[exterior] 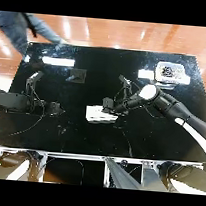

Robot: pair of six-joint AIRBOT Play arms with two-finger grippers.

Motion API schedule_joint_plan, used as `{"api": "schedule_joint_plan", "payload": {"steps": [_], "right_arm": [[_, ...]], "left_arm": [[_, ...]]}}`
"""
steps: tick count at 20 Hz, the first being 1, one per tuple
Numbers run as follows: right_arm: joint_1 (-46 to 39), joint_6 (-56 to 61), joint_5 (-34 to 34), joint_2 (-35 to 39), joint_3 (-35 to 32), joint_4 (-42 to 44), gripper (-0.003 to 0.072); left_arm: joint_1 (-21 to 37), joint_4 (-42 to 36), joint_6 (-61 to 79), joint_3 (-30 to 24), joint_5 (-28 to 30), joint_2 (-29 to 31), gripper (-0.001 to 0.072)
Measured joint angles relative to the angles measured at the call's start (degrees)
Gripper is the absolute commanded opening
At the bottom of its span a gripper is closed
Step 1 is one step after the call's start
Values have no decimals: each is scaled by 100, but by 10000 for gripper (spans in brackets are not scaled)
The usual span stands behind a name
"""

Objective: Fold the box and place the chain.

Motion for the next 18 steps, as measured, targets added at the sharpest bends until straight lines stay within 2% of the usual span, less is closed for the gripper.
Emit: {"api": "schedule_joint_plan", "payload": {"steps": [18], "right_arm": [[11, 2, 111, -219, -17, -415, 33]], "left_arm": [[0, -55, 11, 0, -2, -24, 448]]}}
